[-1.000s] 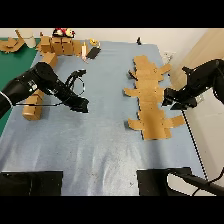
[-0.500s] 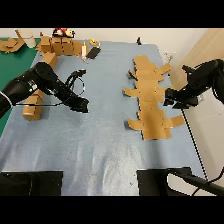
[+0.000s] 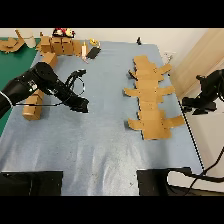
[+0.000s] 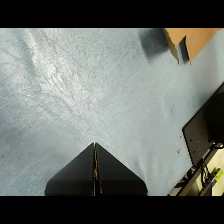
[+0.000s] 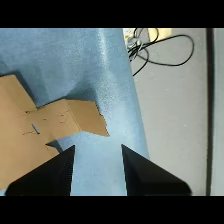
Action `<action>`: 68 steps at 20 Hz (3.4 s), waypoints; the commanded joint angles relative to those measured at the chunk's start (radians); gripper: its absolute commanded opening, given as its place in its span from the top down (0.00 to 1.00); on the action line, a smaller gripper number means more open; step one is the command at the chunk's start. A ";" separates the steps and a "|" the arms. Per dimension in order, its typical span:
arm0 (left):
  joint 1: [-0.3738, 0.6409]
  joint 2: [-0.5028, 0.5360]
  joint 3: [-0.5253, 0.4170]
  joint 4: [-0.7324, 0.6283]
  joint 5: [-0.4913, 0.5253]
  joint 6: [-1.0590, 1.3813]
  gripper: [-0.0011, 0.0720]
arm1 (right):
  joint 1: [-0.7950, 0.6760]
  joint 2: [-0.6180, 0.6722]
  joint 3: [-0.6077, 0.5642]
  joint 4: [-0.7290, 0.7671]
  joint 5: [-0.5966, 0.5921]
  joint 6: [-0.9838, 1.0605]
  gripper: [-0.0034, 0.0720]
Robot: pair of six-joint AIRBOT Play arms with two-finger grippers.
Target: Fold the box.
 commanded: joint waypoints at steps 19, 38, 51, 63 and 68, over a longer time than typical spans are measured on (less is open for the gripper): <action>-0.001 0.000 0.001 0.000 0.000 0.000 0.97 | -0.101 -0.222 -0.062 0.280 -0.066 -0.291 0.49; -0.001 0.000 0.001 0.000 0.001 0.000 0.97 | 0.175 -0.068 -0.272 0.563 -0.120 -0.358 0.95; -0.001 0.000 0.001 -0.003 0.029 0.011 0.97 | 0.637 0.069 -0.465 0.813 0.368 -0.280 0.95; -0.001 0.000 0.001 -0.026 0.099 0.011 0.97 | 0.811 0.439 -0.794 0.745 0.509 -0.052 0.95; -0.001 0.000 0.001 -0.060 0.122 0.009 0.97 | 0.811 0.490 -0.796 0.717 0.488 -0.044 0.95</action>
